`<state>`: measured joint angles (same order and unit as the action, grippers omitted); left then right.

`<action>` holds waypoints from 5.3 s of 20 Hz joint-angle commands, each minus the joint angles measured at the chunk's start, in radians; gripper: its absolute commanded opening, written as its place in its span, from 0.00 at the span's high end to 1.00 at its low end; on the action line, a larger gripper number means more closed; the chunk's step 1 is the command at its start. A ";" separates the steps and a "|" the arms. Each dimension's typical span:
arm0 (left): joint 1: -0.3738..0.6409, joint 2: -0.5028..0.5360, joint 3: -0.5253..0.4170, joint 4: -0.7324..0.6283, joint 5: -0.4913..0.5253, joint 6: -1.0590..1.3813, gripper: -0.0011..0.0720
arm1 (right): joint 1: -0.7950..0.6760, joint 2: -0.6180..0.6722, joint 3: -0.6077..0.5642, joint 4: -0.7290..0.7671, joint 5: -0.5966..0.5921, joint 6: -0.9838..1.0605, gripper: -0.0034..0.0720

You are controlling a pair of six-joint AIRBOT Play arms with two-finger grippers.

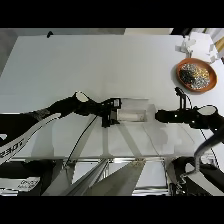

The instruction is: Fold the box and place the chain.

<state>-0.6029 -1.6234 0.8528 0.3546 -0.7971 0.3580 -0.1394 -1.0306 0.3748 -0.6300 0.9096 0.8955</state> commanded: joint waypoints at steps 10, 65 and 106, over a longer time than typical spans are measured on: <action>0.001 0.000 0.000 0.000 0.000 0.000 0.80 | 0.004 0.069 0.002 0.069 0.109 -0.019 0.59; 0.001 0.000 0.000 0.000 0.000 0.000 0.80 | 0.767 -0.347 0.488 -1.087 0.159 1.355 0.70; 0.001 0.000 0.000 0.000 0.000 0.000 0.80 | 0.006 -0.275 0.844 -0.988 0.017 0.632 0.52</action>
<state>-0.6029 -1.6238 0.8528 0.3546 -0.7975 0.3580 0.0433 -1.1595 1.1130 -1.6669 0.9588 1.6367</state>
